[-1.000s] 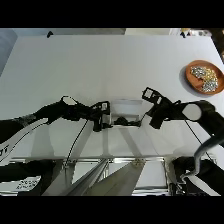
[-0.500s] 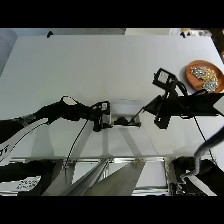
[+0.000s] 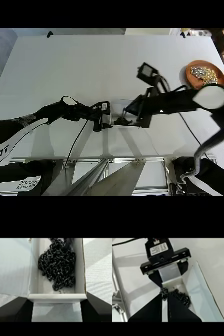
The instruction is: Fold the box and place the chain.
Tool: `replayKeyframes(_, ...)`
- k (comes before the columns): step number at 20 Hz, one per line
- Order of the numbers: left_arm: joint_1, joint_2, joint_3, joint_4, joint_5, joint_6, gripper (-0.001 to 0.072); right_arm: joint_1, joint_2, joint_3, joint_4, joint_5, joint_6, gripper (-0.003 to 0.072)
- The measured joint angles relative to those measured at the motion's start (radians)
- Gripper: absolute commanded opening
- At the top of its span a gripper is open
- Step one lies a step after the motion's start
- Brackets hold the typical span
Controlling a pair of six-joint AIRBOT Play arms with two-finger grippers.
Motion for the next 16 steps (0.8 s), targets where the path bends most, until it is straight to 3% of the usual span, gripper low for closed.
replayKeyframes(3, 0.0, 0.0, 0.0, 0.0, 0.0, 0.0, 0.0207, 0.037, -0.089, 0.001, 0.006, -0.036, 0.0, 0.0021)
replayKeyframes(9, 0.0, 0.0, 0.0, 0.0, 0.0, 0.0, 0.0207, 0.068, -0.206, 0.001, -0.005, -0.074, 0.004, 0.0137)
replayKeyframes(16, 0.0, 0.0, 0.0, 0.0, 0.0, 0.0, 0.0207, 0.027, -0.159, 0.002, -0.041, -0.049, 0.004, 0.0132)
